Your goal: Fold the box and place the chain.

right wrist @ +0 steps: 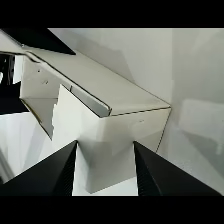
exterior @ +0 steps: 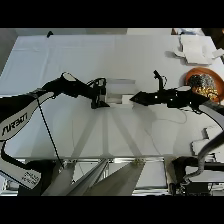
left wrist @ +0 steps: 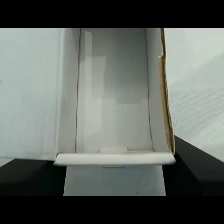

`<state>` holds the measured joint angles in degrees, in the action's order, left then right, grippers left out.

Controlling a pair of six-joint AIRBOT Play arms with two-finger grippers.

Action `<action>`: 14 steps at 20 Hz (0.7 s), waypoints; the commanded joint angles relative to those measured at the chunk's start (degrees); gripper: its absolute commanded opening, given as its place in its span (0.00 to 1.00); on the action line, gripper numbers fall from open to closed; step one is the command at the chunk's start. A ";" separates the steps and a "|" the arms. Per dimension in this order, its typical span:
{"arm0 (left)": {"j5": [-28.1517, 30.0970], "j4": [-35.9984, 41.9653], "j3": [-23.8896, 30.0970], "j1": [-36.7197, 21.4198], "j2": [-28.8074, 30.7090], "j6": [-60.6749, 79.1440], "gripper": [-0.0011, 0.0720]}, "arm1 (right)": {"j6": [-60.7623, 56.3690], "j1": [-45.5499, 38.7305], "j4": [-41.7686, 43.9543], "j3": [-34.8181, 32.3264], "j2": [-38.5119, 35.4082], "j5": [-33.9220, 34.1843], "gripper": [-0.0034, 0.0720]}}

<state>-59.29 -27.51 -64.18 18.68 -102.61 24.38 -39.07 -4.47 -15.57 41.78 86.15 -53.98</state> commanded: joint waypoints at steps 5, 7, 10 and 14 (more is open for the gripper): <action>0.09 0.02 0.00 -0.02 0.00 0.04 0.33 | 0.07 4.70 -1.14 0.02 0.04 10.58 0.57; 0.09 0.02 0.00 -0.02 0.02 0.04 0.33 | 0.07 4.90 -1.42 0.22 -0.13 11.23 0.57; 0.09 0.02 0.00 -0.02 0.00 0.04 0.33 | -0.07 4.94 -2.97 0.26 -2.29 13.73 0.54; -0.07 0.02 0.00 -0.02 0.00 0.02 0.33 | -3.10 4.94 -8.31 0.26 -5.38 16.55 0.54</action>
<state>-59.35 -27.42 -64.18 18.72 -102.65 24.47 -40.16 0.36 -20.60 42.00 82.56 -39.05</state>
